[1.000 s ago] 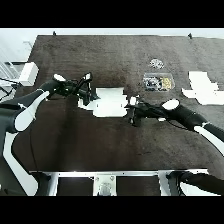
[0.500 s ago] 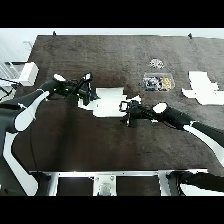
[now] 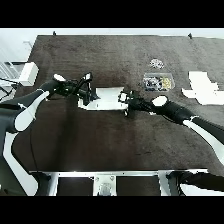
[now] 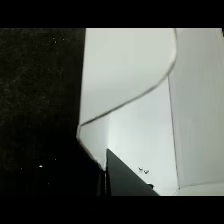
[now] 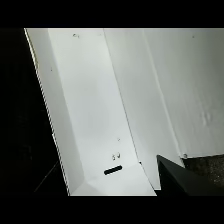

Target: Fold the box and place the chain.

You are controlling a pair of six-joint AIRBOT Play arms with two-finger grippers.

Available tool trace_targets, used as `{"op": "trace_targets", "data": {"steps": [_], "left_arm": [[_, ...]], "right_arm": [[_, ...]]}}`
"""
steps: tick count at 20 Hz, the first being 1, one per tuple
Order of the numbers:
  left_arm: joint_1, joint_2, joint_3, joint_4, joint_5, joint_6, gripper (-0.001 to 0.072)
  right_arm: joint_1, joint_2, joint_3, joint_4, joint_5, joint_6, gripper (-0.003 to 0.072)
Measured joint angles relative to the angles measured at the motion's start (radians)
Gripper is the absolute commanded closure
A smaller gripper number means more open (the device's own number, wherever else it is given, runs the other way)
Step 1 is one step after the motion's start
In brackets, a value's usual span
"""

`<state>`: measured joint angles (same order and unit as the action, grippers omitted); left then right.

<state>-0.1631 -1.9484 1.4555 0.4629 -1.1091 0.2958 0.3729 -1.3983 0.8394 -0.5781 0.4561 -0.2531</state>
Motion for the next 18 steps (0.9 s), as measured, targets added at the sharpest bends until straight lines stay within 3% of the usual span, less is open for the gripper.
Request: {"op": "trace_targets", "data": {"steps": [2,8,18], "left_arm": [[0.000,0.000,0.000,0.000,0.000,0.000,0.0688],[0.000,0.000,0.000,0.000,0.000,-0.001,0.0688],[0.000,0.000,0.000,0.000,0.000,0.000,0.0688]], "right_arm": [[-0.002,0.000,0.014,0.000,-0.002,0.008,0.0033],[-0.050,-0.018,0.052,0.000,0.023,0.048,0.0032],[-0.130,-0.132,0.198,-0.022,0.245,0.060,0.0032]]}}
